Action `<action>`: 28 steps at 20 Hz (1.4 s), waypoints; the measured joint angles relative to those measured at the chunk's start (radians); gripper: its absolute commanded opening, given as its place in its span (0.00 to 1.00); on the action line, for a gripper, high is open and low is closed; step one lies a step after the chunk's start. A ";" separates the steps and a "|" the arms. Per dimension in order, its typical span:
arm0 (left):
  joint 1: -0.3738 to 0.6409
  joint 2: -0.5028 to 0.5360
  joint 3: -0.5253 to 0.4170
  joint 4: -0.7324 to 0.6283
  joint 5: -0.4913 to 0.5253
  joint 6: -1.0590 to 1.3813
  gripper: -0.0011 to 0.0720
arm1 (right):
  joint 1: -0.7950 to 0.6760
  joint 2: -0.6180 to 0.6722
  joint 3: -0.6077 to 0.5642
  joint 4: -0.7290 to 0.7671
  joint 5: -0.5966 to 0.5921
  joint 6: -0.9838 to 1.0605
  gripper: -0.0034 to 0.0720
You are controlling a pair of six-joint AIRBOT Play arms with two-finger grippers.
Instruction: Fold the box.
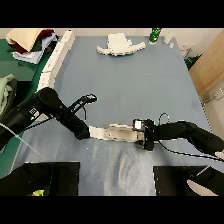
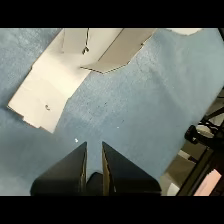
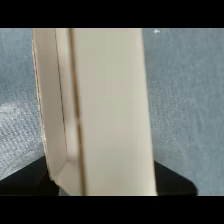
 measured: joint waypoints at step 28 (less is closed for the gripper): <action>-0.070 0.003 0.000 -0.122 -0.009 -0.175 0.03 | 0.014 0.000 0.004 0.000 -0.018 -0.031 0.72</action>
